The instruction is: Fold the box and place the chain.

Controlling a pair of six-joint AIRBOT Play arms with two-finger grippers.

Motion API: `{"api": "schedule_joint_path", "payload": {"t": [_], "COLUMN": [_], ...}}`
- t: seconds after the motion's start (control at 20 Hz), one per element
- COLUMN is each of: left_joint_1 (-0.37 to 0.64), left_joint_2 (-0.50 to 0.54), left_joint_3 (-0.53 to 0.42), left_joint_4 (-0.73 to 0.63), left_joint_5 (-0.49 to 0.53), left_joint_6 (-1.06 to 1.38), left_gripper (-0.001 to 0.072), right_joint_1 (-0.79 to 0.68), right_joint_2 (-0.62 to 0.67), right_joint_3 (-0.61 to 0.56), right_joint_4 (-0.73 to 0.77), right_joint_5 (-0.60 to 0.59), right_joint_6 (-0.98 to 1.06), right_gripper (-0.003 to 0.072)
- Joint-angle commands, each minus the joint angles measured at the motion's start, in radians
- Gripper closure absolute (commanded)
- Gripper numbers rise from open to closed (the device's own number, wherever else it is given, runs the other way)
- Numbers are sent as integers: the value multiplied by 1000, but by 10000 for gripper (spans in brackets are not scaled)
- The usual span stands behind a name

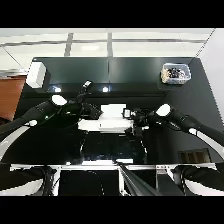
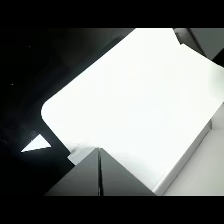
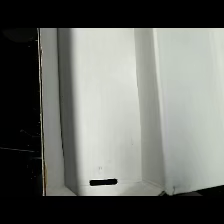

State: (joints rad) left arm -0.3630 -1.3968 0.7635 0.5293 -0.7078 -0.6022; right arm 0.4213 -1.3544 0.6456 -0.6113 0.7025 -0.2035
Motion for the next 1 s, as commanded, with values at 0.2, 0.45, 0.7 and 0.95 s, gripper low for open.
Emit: {"api": "schedule_joint_path", "payload": {"t": [0.2, 0.45, 0.7, 0.95], "left_joint_1": [195, 148, 31, -35], "left_joint_2": [284, 462, 345, 183], "left_joint_3": [11, -203, -245, -142], "left_joint_4": [110, 126, 263, 311], "left_joint_5": [-116, -116, -29, -82], "left_joint_6": [-10, 533, 703, 704], "left_gripper": [687, 681, 4, 11], "right_joint_1": [0, 0, 0, 0], "right_joint_2": [0, 0, 0, 0], "right_joint_3": [0, 0, 0, 0], "right_joint_4": [1, 1, 1, 1], "right_joint_5": [0, 0, 0, 0], "right_joint_6": [2, 2, 2, 2], "right_gripper": [379, 379, 379, 379]}}
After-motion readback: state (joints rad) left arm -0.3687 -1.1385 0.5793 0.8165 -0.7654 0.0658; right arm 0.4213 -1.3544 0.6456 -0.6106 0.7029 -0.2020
